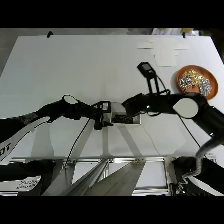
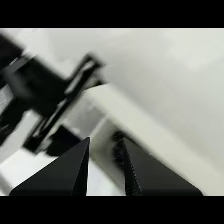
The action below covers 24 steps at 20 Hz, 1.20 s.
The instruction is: Fold the box and place the chain.
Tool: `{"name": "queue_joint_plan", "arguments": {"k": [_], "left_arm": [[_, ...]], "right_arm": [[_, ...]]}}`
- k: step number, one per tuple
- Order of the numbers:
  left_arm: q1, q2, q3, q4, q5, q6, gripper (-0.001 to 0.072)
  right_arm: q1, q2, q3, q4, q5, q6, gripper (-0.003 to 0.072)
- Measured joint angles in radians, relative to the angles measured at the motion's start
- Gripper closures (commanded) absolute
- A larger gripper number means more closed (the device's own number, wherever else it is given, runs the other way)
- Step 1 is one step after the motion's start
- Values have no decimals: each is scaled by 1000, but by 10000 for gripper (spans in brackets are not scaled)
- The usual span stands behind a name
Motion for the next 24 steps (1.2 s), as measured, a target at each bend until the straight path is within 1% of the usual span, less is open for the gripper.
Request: {"name": "queue_joint_plan", "arguments": {"k": [2, 3, 4, 7, 10, 13, 14, 16, 17, 20, 24], "left_arm": [[0, 0, 0, 0, 0, 0, 680], [0, 0, 0, 0, 0, 0, 680], [0, 0, 0, 0, 0, 0, 680], [0, 0, 0, 0, 0, 0, 680], [0, 0, 0, 0, 0, 0, 680], [0, 0, 0, 0, 0, 0, 680], [0, 0, 0, 0, 0, 0, 680], [0, 0, 0, 0, 0, 0, 680], [0, 0, 0, 0, 0, 0, 680], [0, 0, 0, 0, 0, 0, 680], [0, 0, 0, 0, 0, 0, 680]], "right_arm": [[-92, -2, 17, -24, 27, 0, 536], [-138, -3, 23, -49, 37, 0, 589], [-185, -5, 26, -85, 43, 1, 620], [-311, -32, 31, -192, 68, 8, 665], [-392, -94, 24, -260, 101, 9, 672], [-424, -171, 7, -298, 122, 11, 671], [-430, -198, 3, -308, 128, 11, 658], [-436, -243, -3, -321, 132, 13, 393], [-439, -260, -4, -325, 133, 19, 377], [-442, -299, -7, -345, 128, 66, 377], [-443, -320, -8, -370, 110, 120, 377]]}}
